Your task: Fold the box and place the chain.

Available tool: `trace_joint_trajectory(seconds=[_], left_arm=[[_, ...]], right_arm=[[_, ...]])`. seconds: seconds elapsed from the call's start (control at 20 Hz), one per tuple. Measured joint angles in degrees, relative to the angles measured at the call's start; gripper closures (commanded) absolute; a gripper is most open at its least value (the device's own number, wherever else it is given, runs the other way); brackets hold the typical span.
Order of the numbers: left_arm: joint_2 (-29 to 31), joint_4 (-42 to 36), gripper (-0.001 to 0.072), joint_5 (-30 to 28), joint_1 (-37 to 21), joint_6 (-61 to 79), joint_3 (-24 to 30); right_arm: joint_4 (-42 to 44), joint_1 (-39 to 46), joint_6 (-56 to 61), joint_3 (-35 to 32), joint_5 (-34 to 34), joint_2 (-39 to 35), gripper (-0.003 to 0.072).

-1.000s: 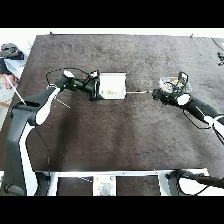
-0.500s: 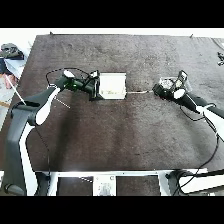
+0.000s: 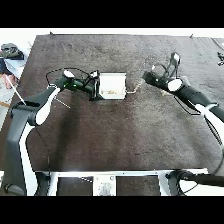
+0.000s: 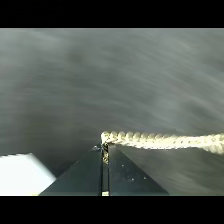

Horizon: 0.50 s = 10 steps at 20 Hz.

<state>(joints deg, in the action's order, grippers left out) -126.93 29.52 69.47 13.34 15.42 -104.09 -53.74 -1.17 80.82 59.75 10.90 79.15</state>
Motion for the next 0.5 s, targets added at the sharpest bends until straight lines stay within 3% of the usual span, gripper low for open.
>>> trace_joint_trajectory(seconds=[0.25,0.5], left_arm=[[0.0,0.0,0.0576,0.0,0.0,0.0,0.0],[0.0,0.0,0.0576,0.0,0.0,0.0,0.0]], right_arm=[[-0.3,-9.2,-5.0,3.8,-1.5,-8.6,0.0699],[-0.8,-16.2,-7.3,7.5,-2.3,-8.7,0.0699]])
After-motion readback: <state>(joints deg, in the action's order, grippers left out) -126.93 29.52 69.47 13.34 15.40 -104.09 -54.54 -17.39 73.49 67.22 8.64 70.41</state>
